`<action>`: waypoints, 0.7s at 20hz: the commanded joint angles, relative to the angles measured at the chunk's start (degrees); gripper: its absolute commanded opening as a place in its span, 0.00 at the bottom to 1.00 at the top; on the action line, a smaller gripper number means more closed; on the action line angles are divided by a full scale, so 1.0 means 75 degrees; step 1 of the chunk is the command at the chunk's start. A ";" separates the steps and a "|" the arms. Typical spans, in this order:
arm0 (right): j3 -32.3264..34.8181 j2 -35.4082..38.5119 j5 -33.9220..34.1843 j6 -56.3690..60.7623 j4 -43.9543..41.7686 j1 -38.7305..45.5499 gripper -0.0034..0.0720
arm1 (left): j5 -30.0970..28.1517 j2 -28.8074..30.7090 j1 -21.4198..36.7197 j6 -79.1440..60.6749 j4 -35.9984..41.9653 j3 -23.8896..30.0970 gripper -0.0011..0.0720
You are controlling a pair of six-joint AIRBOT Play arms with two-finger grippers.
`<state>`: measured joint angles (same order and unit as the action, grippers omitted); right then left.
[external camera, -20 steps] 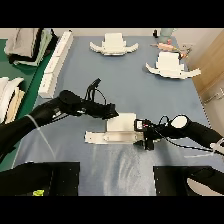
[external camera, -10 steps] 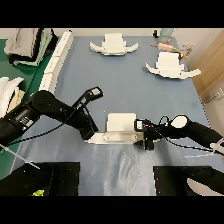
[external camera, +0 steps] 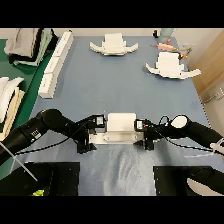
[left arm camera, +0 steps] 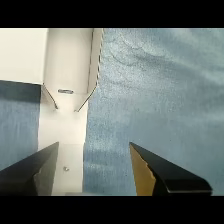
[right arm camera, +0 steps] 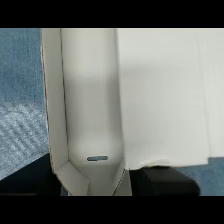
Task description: Fold the box.
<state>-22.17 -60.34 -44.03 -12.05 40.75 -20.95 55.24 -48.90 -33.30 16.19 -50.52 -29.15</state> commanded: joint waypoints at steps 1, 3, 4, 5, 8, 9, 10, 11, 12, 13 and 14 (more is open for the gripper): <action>-0.0003 0.0006 -0.0003 0.0003 -0.0003 0.0003 0.62 | -0.0979 -0.0353 0.0006 -0.1620 0.1233 0.0487 0.96; -0.0003 0.0006 0.0000 0.0000 -0.0003 0.0003 0.62 | -0.1341 -0.0653 0.0006 -0.1955 0.1842 0.0478 0.86; -0.0003 0.0006 0.0000 0.0003 -0.0003 0.0003 0.62 | -0.1515 -0.0807 0.0006 -0.2133 0.2034 0.0478 0.82; -0.0003 0.0006 -0.0003 0.0003 -0.0003 0.0003 0.62 | -0.1676 -0.0959 0.0009 -0.2273 0.2177 0.0478 0.82; -0.0003 0.0006 -0.0003 0.0003 -0.0003 0.0003 0.62 | -0.1923 -0.1227 0.0006 -0.2285 0.2206 0.0463 0.82; -0.0003 0.0006 0.0000 0.0000 -0.0003 0.0003 0.62 | -0.1920 -0.1285 0.0006 -0.2378 0.2270 0.0466 0.82; -0.0003 0.0006 -0.0003 0.0000 -0.0003 0.0003 0.62 | -0.1920 -0.1343 0.0006 -0.2535 0.2372 0.0466 0.82; -0.0003 0.0006 -0.0003 0.0003 -0.0003 0.0003 0.62 | -0.1920 -0.1393 0.0006 -0.2754 0.2544 0.0466 0.82; -0.0003 0.0006 -0.0003 0.0003 -0.0003 0.0003 0.62 | -0.1920 -0.1445 0.0006 -0.3042 0.2786 0.0466 0.66; -0.0003 0.0006 0.0000 0.0003 -0.0003 0.0003 0.62 | -0.1915 -0.1478 -0.0003 -0.3296 0.2929 0.0466 0.44; -0.0003 0.0006 -0.0003 0.0000 -0.0003 0.0003 0.62 | -0.1985 -0.1489 -0.0055 -0.3395 0.3037 0.0466 0.42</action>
<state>-22.17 -60.36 -44.03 -12.08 40.75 -20.95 41.01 -59.20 -33.30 -4.84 -31.38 -25.69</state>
